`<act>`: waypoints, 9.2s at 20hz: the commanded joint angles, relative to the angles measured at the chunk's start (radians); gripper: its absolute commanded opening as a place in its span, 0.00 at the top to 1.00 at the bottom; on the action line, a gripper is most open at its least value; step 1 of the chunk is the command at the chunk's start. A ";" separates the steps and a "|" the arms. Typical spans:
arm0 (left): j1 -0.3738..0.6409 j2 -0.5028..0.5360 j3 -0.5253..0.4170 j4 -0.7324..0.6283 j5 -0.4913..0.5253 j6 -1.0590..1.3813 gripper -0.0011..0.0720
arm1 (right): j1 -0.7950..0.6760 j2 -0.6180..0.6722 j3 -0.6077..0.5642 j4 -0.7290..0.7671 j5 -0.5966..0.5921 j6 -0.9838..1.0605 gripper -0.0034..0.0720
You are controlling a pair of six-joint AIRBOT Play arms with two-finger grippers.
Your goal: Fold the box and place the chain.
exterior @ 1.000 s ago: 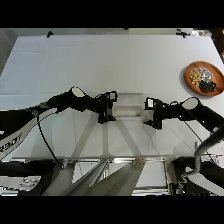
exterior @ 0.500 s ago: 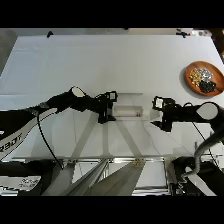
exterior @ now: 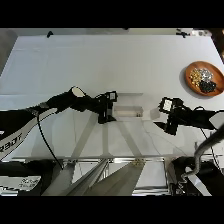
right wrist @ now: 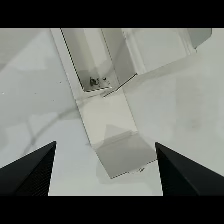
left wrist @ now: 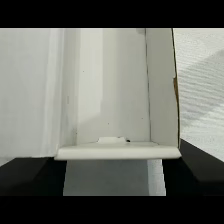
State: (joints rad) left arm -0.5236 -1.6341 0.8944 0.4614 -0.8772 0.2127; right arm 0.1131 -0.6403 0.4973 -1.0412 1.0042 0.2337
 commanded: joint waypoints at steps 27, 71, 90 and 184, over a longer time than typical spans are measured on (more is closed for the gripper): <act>0.000 0.048 0.000 0.208 0.005 -0.090 0.42 | 0.000 -0.019 0.000 0.108 0.001 -0.010 0.13; 0.000 0.048 0.000 0.206 0.005 -0.090 0.42 | 0.112 -0.575 0.000 0.559 -0.265 -0.766 0.66; 0.000 0.048 0.000 0.206 0.005 -0.090 0.42 | 0.111 -0.576 0.001 0.566 -0.280 -0.647 0.86; -0.001 0.048 0.000 0.206 0.005 -0.090 0.42 | -0.174 -0.632 0.081 0.242 0.063 0.673 0.95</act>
State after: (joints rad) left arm -0.5240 -1.5860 0.8948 0.6670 -0.8726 0.1226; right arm -0.0628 -1.2602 0.5835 -0.8474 1.0641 0.9398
